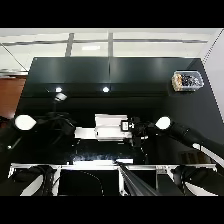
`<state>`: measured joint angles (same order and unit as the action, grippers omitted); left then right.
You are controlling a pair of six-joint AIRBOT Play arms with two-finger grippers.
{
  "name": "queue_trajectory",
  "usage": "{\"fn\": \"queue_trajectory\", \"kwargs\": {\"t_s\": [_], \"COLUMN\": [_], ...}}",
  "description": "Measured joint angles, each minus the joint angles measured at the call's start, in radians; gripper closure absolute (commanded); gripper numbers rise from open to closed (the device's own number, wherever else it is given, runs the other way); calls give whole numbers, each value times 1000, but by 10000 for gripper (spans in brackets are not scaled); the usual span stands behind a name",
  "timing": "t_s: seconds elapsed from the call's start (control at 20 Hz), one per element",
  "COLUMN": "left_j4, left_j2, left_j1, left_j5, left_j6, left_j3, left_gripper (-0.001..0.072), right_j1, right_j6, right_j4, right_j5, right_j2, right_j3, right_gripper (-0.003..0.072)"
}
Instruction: Fold the box and place the chain.
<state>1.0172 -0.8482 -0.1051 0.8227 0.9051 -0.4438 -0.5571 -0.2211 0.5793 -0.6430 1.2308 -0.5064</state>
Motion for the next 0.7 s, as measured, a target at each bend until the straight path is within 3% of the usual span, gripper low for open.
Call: {"fn": "queue_trajectory", "kwargs": {"t_s": [0.15, 0.3, 0.5, 0.7], "left_j4": [19, -11, -148, -330], "left_j2": [10, -34, -187, -318], "left_j1": [165, 251, 261, 187], "left_j5": [54, 120, 239, 224], "left_j6": [258, 406, 343, 241], "left_j3": [22, 53, 68, 71], "left_gripper": [677, 677, 679, 678], "right_j1": [0, 0, 0, 0], "right_j6": [0, 0, 0, 0], "right_j4": [0, 0, 0, -1], "right_j5": [0, 0, 0, -2], "right_j2": [0, 0, 0, 0], "right_j3": [0, 0, 0, 0], "right_gripper": [210, 209, 209, 209]}}
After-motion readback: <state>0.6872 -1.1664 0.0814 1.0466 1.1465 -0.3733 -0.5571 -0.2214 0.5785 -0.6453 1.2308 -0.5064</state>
